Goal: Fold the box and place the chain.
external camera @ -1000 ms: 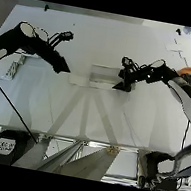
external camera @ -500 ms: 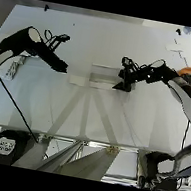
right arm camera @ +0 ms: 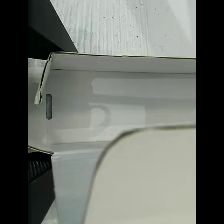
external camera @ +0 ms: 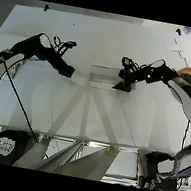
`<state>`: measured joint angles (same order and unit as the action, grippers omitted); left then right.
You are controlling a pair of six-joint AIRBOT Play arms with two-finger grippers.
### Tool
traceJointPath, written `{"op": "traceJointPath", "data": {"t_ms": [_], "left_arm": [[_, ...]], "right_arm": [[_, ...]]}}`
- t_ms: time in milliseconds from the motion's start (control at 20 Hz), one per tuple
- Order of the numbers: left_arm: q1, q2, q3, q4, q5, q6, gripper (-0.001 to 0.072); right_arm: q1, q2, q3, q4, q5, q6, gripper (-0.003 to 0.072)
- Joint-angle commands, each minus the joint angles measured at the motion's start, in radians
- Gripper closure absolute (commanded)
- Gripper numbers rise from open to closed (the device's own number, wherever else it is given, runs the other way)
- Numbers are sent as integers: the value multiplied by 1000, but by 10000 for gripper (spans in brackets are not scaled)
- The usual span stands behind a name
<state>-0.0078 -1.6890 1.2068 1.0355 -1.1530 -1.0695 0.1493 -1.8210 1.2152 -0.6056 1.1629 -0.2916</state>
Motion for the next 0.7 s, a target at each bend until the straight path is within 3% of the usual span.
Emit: {"op": "traceJointPath", "data": {"t_ms": [0, 250, 650], "left_arm": [[-2, -3, 0, -94, -25, 55, 704], [-21, -13, 0, -108, 17, 56, 705], [-52, -26, 0, -238, -35, 129, 702]], "right_arm": [[0, 0, 0, 0, 0, 0, 193], [0, 0, 0, 0, 0, 0, 193], [0, 0, 0, 0, 0, 0, 193]]}}
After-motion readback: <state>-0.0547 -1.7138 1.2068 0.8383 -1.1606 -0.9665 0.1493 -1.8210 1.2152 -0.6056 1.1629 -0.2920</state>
